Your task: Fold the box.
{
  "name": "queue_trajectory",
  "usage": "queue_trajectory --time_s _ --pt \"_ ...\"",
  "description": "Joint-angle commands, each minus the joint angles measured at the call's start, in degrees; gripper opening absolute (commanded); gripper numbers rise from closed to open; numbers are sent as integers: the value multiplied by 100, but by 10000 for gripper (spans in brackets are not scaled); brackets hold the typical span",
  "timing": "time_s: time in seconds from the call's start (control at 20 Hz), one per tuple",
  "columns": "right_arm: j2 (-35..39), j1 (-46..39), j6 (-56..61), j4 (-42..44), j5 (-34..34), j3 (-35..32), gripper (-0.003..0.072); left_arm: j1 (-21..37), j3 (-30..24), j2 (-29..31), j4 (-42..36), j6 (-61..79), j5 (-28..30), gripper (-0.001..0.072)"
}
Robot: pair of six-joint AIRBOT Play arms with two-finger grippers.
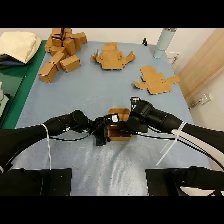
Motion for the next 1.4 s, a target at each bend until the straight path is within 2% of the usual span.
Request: queue_trajectory --time_s 0.0,0.05,0.1,0.55,0.65,0.75,0.8,0.9,1.1,1.15,1.2,1.35 --pt "-4 -2 -33 -9 13 4 19 4 0 -2 -4 -4 0 530" --pt "-2 -2 -35 7 15 4 241 4 0 -2 -4 -4 0 530" --pt "-2 -2 -37 28 15 4 364 4 0 -2 -4 -4 0 530" --pt "-153 -2 -35 120 20 2 365 4 0 -2 -4 -4 0 530" --pt "-243 -2 -35 140 20 2 345 4 0 -2 -4 -4 0 530" --pt "-280 -2 -35 149 20 2 224 4 0 -2 -4 -4 0 530" --pt "-280 -2 -39 173 20 2 134 4 0 -2 -4 -4 0 530" --pt "-280 -2 -129 199 20 2 3 4 0 -2 -4 -4 0 530" --pt "-280 -2 -249 247 39 4 4 4 0 -2 -4 -4 0 530" --pt "-278 -4 -249 284 37 4 173 4 0 -2 -4 -4 0 530" --pt "-278 -2 -249 293 37 4 390 4 0 -2 -4 -4 0 530" --pt "-214 -4 -249 332 37 4 393 4 0 -2 -4 -4 0 530"
